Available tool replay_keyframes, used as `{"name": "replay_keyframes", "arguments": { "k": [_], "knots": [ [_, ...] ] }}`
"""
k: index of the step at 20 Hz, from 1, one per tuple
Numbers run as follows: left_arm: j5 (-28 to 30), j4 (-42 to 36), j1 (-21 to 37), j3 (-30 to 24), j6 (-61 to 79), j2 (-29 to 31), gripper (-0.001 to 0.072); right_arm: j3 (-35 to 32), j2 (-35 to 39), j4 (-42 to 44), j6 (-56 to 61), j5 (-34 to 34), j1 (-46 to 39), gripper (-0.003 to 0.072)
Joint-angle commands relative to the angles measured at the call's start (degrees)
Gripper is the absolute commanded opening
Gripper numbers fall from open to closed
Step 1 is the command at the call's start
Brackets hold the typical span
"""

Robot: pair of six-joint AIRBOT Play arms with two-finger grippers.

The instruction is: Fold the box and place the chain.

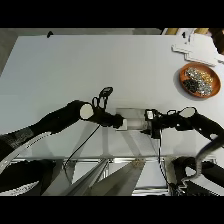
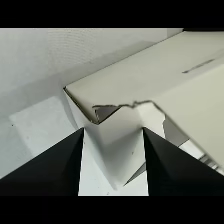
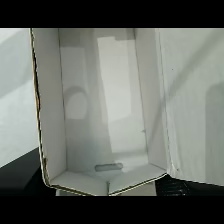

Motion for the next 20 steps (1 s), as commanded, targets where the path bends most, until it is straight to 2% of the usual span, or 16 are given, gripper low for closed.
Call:
{"name": "replay_keyframes", "arguments": {
  "k": [1, 6, 10, 13, 18, 20],
  "knots": [
    [-3.8, 7.96, -2.08, 4.31, -8.59, -2.8, 0.0411, 0.0, 0.0, 0.02, 0.0, 0.0, 0.0, 0.032],
    [-12.59, 18.43, -4.33, 11.96, -19.93, -7.65, 0.041, 0.0, 0.0, 0.02, 0.0, 0.0, 0.0, 0.032],
    [-23.06, 25.11, -5.66, 19.3, -28.52, -12.9, 0.0409, 0.0, 0.0, 0.0, 0.0, 0.0, 0.0, 0.032],
    [-23.08, 25.81, -6.32, 22.73, -33.38, -15.78, 0.0407, 0.0, 0.0, 0.02, 0.0, 0.0, 0.0, 0.032],
    [-23.5, 26.88, -7.08, 23.23, -38.88, -16.61, 0.04, 0.0, 0.0, 0.02, 0.0, 0.0, 0.0, 0.032],
    [-24.52, 27.52, -7.76, 23.23, -38.77, -16.92, 0.0325, 0.0, 0.0, 0.02, 0.0, 0.0, 0.0, 0.032]
  ]
}}
